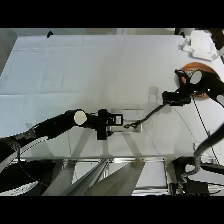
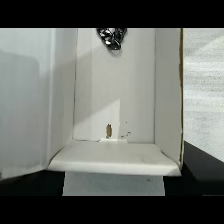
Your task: Fold the box and place the chain.
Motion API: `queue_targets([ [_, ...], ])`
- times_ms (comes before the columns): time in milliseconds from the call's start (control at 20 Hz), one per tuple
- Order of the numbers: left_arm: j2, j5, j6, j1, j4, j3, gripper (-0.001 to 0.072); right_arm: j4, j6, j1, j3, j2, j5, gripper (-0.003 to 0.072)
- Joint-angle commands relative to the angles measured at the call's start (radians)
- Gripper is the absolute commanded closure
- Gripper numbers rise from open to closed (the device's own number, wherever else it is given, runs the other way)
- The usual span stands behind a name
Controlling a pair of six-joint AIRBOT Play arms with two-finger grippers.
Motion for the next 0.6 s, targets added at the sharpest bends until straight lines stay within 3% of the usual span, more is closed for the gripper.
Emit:
queue_targets([
  [0, 0.000, 0.000, 0.000, 0.000, 0.000, 0.000, 0.0362, -0.012, 0.038, 0.000, -0.001, -0.018, -0.023, 0.0328],
  [150, 0.000, 0.000, 0.000, 0.000, 0.000, 0.000, 0.0362, -0.008, 0.040, 0.000, -0.003, -0.031, -0.055, 0.0332],
  [300, 0.000, 0.000, 0.000, 0.000, 0.000, 0.000, 0.0362, -0.009, 0.040, 0.000, -0.003, -0.033, -0.084, 0.0413],
  [400, 0.000, 0.000, 0.000, 0.000, 0.000, 0.000, 0.0362, -0.009, 0.040, 0.000, -0.003, -0.037, -0.092, 0.0515],
  [550, 0.000, 0.000, 0.000, 0.000, 0.000, 0.000, 0.0362, -0.003, 0.040, 0.000, -0.004, -0.066, -0.073, 0.0533],
])
